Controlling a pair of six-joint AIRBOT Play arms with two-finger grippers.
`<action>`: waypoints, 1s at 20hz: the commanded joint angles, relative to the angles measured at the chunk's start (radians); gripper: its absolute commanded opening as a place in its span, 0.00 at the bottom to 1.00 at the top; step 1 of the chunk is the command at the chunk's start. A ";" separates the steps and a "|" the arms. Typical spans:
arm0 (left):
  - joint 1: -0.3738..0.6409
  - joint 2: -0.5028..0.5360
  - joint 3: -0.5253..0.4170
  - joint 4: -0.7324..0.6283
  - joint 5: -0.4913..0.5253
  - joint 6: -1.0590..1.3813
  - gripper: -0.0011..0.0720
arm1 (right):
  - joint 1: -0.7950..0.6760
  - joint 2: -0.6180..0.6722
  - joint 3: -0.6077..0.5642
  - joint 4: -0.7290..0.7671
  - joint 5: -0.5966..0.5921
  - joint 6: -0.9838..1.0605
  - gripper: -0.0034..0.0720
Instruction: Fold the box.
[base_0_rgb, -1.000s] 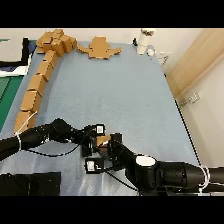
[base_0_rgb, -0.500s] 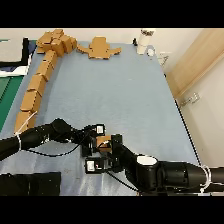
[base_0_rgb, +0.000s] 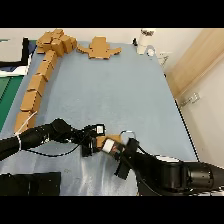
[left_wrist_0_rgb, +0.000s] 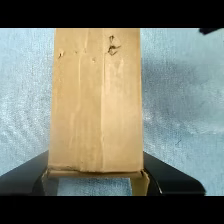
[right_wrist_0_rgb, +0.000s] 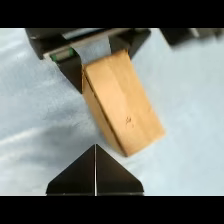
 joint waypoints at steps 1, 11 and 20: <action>0.000 0.000 0.001 0.000 0.000 0.000 0.69 | 0.000 0.097 -0.111 0.074 0.113 0.515 0.05; 0.000 0.000 0.001 0.000 0.000 0.000 0.69 | -0.235 0.148 -0.256 -0.138 0.654 1.116 0.05; 0.000 0.000 0.001 0.000 0.000 0.000 0.69 | -0.298 -0.035 -0.256 -0.074 0.857 1.116 0.05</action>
